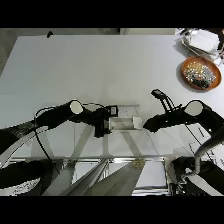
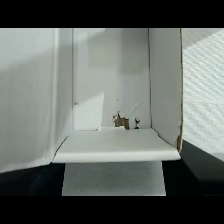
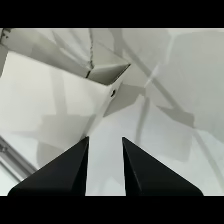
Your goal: Fold the box and place the chain.
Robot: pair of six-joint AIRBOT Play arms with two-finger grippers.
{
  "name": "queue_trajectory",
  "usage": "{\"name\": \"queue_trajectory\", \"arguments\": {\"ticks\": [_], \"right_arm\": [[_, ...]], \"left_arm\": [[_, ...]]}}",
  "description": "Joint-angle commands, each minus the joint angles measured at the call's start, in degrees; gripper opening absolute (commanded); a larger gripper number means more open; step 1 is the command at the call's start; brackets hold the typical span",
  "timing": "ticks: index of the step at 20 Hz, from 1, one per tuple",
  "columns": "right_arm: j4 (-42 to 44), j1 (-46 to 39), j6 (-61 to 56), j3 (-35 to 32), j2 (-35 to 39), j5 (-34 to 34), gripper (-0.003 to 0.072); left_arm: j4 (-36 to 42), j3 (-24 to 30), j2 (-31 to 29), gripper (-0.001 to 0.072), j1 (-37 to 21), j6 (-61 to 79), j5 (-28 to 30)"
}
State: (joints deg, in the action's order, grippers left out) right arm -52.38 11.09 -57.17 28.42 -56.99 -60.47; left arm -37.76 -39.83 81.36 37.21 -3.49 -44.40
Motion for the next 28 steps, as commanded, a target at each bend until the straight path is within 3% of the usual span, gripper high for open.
{"name": "queue_trajectory", "arguments": {"ticks": [1, 12, 17, 22, 28], "right_arm": [[0.6, 0.0, -1.3, 0.2, 0.8, -1.9, 0.0278], [2.9, 0.0, -1.3, 0.8, 0.8, -1.2, 0.0302], [2.9, 2.2, -2.2, 1.0, -0.2, 2.7, 0.0405], [-1.4, 7.0, -10.8, 1.4, -2.6, 9.2, 0.0415], [-10.0, 13.8, -24.1, 8.3, -6.6, 7.9, 0.0414]], "left_arm": [[0.0, 0.0, 0.0, 0.0286, 0.0, 0.0, 0.0], [0.0, 0.0, 0.0, 0.0286, 0.0, 0.0, 0.0], [0.0, 0.0, 0.0, 0.0286, 0.0, 0.0, 0.0], [0.0, 0.0, 0.0, 0.0286, 0.0, 0.0, 0.0], [0.0, 0.0, 0.0, 0.0286, 0.0, 0.0, 0.0]]}}
